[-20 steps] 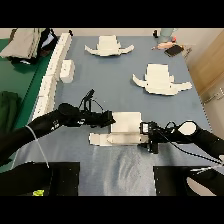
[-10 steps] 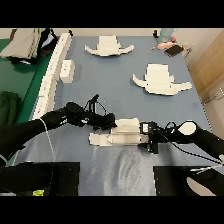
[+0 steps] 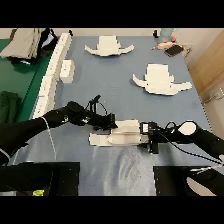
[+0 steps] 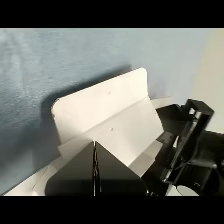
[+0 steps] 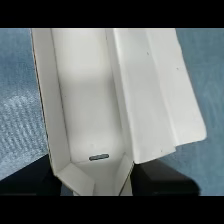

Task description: Fold the box.

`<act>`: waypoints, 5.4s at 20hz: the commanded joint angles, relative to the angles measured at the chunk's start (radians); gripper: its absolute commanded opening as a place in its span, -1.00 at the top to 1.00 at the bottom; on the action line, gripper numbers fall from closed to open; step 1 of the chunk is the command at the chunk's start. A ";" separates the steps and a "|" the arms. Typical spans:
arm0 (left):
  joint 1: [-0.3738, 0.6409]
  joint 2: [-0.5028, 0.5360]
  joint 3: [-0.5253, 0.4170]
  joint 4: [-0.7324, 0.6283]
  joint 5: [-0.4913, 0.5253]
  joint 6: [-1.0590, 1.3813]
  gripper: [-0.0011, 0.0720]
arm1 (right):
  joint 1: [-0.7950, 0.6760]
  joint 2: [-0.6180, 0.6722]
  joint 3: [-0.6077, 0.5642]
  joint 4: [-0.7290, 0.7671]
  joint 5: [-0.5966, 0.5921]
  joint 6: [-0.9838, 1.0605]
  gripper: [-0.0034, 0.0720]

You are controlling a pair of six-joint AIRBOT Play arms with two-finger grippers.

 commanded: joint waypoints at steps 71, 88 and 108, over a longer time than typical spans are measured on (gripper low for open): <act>-0.221 0.267 -0.270 -0.135 0.288 1.447 0.81 | 0.001 0.000 0.000 0.000 0.000 0.002 -0.32; -0.218 0.358 -0.266 0.141 0.297 1.114 0.93 | 0.001 0.000 0.000 0.000 0.000 0.002 -0.32; 0.128 0.731 -0.283 0.875 -0.213 -0.666 0.93 | 0.001 0.000 0.000 0.000 0.000 0.002 -0.32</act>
